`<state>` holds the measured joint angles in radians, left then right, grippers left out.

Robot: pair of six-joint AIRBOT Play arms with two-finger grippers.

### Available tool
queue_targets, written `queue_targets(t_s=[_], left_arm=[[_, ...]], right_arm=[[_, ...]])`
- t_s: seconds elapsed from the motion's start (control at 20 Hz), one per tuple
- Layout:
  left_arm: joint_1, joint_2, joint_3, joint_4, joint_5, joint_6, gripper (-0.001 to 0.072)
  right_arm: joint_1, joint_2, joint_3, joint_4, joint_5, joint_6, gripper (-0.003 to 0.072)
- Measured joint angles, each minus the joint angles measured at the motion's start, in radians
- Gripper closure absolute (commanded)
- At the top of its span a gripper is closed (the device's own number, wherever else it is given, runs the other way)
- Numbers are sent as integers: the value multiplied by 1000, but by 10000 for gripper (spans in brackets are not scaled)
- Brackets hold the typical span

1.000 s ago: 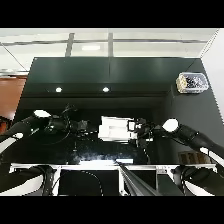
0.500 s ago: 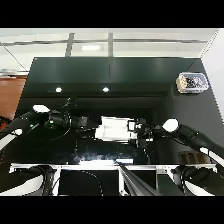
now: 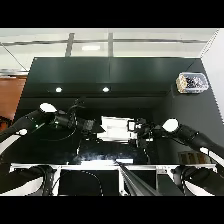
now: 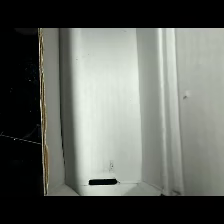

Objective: Fold the box and place the chain.

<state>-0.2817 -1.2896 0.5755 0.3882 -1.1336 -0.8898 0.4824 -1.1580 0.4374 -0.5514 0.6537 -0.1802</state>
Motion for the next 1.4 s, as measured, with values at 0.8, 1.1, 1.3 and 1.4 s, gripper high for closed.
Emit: queue_targets(t_s=[0.8, 1.1, 1.3, 1.4], left_arm=[[-18, 1, 51, 120, -2, -194, 108], [-80, 4, 107, 200, 14, -301, 108], [-149, 4, 167, 296, 24, -406, 108], [-175, 4, 192, 325, 27, -449, 108]], right_arm=[[0, 0, 0, 0, 0, 0, 250], [0, 0, 0, 0, 0, 0, 250], [0, 0, 0, 0, 0, 0, 250], [0, 0, 0, 0, 0, 0, 250]])
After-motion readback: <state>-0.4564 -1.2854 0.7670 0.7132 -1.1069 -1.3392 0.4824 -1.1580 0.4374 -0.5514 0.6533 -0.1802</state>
